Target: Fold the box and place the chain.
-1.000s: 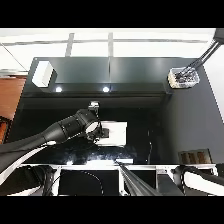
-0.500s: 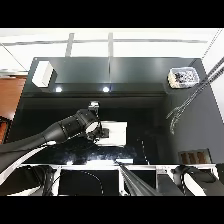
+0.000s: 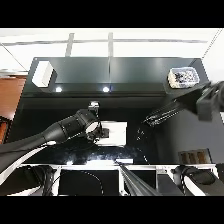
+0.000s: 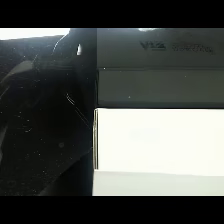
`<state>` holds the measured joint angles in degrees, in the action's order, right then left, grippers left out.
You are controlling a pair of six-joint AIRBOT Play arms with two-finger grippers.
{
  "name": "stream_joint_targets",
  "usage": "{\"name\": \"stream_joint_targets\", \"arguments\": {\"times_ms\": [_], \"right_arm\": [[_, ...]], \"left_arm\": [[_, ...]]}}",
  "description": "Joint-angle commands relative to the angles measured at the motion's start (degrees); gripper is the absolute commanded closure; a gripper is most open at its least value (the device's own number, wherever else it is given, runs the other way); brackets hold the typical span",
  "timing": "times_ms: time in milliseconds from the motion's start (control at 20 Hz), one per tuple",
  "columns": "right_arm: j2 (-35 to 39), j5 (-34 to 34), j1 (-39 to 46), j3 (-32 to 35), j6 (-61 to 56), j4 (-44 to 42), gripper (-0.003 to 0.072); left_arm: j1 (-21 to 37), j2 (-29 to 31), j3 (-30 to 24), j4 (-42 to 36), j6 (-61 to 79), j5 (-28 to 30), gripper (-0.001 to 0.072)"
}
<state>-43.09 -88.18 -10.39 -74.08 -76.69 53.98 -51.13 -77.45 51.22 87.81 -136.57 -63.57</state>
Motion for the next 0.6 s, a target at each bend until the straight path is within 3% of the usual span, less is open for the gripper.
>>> {"name": "stream_joint_targets", "arguments": {"times_ms": [0,550], "right_arm": [[0.07,-0.31,-4.0,3.93,1.42,-5.66,0.0649],[-2.67,10.19,-8.33,3.91,6.93,-30.62,0.065]], "left_arm": [[0.02,0.02,0.0,0.0,0.02,0.07,0.068],[0.02,0.02,0.0,0.0,0.02,0.07,0.068]]}}
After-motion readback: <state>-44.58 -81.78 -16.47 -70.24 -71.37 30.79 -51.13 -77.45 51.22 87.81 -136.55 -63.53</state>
